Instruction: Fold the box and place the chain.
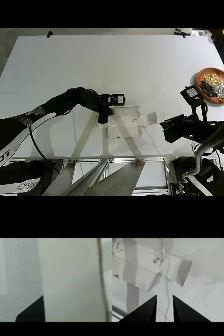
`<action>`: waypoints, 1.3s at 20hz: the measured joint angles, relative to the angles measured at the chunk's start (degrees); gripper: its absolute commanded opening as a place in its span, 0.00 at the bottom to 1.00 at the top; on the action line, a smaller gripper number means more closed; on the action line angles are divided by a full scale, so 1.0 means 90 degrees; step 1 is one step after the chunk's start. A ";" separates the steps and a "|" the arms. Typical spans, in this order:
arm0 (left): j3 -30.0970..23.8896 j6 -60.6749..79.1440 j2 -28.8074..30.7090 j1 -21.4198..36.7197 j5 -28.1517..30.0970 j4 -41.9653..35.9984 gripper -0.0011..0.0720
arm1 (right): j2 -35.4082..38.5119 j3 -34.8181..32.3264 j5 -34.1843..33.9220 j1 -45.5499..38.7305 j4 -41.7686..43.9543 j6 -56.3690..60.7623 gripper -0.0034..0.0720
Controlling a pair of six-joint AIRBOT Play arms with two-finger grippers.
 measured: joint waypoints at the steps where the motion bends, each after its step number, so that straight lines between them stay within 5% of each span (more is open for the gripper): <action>1: 0.0000 0.0000 0.0000 0.0000 0.0056 0.0000 0.10 | 0.0000 0.0000 0.0000 0.0000 -0.0002 0.0000 0.34; 2: 0.0000 -0.0002 0.0000 0.0000 0.0073 -0.0022 0.02 | 0.0000 0.0000 -0.0002 0.0000 -0.0005 -0.0005 0.34; 15: 0.0000 -0.0449 -0.0002 0.0000 -0.0488 -0.0027 0.02 | 0.0000 0.0000 -0.0019 0.0000 -0.0117 -0.0007 0.34; 26: 0.0002 -0.0185 -0.0056 0.0000 -0.0153 -0.0024 0.02 | 0.0000 0.0000 -0.0024 0.0000 -0.0121 -0.0010 0.34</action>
